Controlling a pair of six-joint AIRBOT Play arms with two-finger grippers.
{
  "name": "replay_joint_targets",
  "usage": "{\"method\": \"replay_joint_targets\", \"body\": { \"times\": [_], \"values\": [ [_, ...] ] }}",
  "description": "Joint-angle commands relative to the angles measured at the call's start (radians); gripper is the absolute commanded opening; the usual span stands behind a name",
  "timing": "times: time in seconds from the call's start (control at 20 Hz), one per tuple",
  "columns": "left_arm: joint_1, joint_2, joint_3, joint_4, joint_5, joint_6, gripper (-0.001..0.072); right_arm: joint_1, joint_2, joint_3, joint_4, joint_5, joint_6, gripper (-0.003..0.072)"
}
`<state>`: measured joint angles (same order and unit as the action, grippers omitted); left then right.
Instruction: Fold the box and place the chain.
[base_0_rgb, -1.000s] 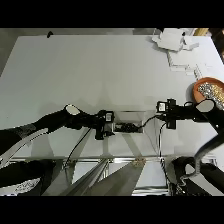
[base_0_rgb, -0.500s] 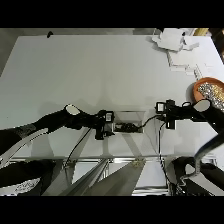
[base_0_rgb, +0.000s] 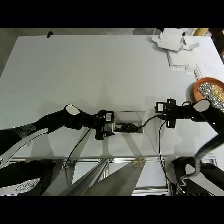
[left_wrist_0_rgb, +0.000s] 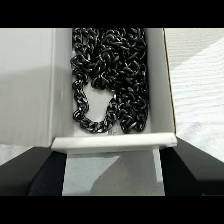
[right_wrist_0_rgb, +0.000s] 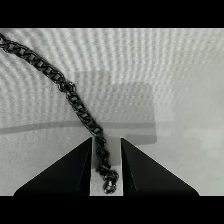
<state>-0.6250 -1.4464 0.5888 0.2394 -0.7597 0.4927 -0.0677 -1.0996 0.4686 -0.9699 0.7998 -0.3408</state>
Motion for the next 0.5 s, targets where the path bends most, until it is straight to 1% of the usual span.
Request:
{"method": "replay_joint_targets", "body": {
  "times": [0.0, 0.25, 0.3, 0.4, 0.45],
  "values": [
    [0.0, 0.0, 0.0, 0.0, 0.0, 0.0, 0.0273, -0.001, -0.001, 0.0, -0.003, -0.005, -0.009, 0.0176],
    [0.0, 0.0, 0.0, 0.0, 0.0, 0.0, 0.0273, -0.001, -0.03, 0.0, -0.003, -0.008, -0.008, 0.0176],
    [0.0, 0.0, 0.0, 0.0, 0.0, 0.0, 0.0273, -0.001, -0.033, 0.0, -0.003, -0.007, -0.008, 0.0161],
    [0.0, 0.0, 0.0, 0.0, 0.0, 0.0, 0.0273, -0.001, -0.033, 0.0, -0.003, -0.006, -0.008, 0.0016],
    [0.0, 0.0, 0.0, 0.0, 0.0, 0.0, 0.0273, -0.001, -0.031, 0.0, -0.003, -0.001, -0.007, 0.0017]
  ]
}}
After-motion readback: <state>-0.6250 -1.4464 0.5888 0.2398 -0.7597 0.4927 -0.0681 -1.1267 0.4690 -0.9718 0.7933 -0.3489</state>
